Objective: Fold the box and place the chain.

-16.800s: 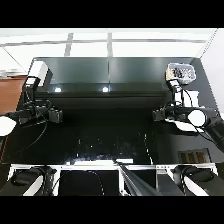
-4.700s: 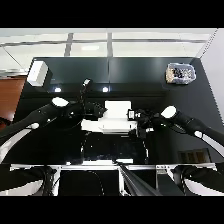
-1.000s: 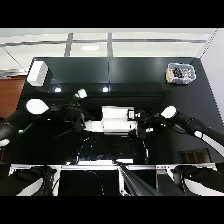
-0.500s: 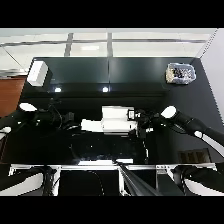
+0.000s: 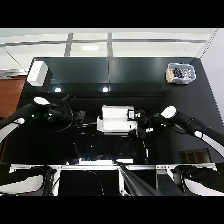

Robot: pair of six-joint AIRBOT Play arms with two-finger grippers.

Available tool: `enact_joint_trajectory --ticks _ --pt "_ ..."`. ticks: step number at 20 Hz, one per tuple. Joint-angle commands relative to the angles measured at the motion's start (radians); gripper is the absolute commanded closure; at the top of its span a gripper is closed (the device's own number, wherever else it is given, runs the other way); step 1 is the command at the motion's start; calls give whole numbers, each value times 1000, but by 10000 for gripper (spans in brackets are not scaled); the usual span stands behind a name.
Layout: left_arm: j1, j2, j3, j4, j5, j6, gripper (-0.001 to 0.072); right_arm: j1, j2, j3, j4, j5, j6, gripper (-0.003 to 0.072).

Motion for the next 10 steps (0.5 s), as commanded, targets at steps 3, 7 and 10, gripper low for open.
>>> enact_joint_trajectory --ticks 3,7,10 --pt "-115 -5 98 26 35 -39 173 0 0 0 0 0 0 520" --pt "-245 -5 144 153 152 -224 196 0 0 0 0 0 0 520" --pt "-309 -5 165 272 188 -344 226 0 0 0 0 0 0 520"
